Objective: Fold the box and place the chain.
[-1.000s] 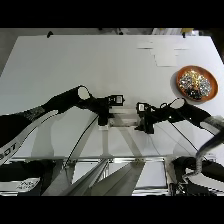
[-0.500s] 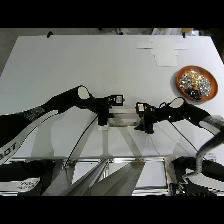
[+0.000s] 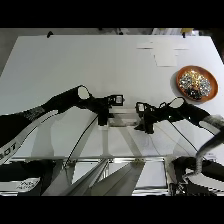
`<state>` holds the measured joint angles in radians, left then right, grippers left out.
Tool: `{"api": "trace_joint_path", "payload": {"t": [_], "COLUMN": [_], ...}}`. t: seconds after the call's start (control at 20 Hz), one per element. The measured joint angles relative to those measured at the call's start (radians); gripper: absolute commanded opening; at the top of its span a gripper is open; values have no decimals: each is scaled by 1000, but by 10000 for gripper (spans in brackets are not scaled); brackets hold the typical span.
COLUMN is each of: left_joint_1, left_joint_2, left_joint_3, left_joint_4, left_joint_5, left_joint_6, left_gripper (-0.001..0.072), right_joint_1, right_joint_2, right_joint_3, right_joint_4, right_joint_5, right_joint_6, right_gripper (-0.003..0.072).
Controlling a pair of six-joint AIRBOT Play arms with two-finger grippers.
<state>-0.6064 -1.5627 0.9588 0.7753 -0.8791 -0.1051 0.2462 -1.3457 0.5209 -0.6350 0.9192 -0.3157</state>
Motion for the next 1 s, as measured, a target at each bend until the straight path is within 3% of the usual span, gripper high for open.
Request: {"api": "trace_joint_path", "payload": {"t": [0.5,0.55,0.65,0.75,1.0], "left_joint_1": [0,0,0,2,15], "left_joint_2": [0,0,2,4,41], "left_joint_3": [0,0,0,0,0], "left_joint_4": [0,0,-1,3,20], "left_joint_5": [0,0,19,6,-16], "left_joint_6": [0,0,0,0,-3], "left_gripper": [20,84,422,654,655], "right_joint_1": [0,0,0,2,2], "right_joint_2": [0,0,0,-2,0], "right_joint_3": [0,0,0,-1,-2], "right_joint_4": [0,0,0,-1,-1], "right_joint_5": [7,8,9,22,19], "right_joint_6": [0,0,-1,-3,0], "right_gripper": [400,400,400,400,400]}}
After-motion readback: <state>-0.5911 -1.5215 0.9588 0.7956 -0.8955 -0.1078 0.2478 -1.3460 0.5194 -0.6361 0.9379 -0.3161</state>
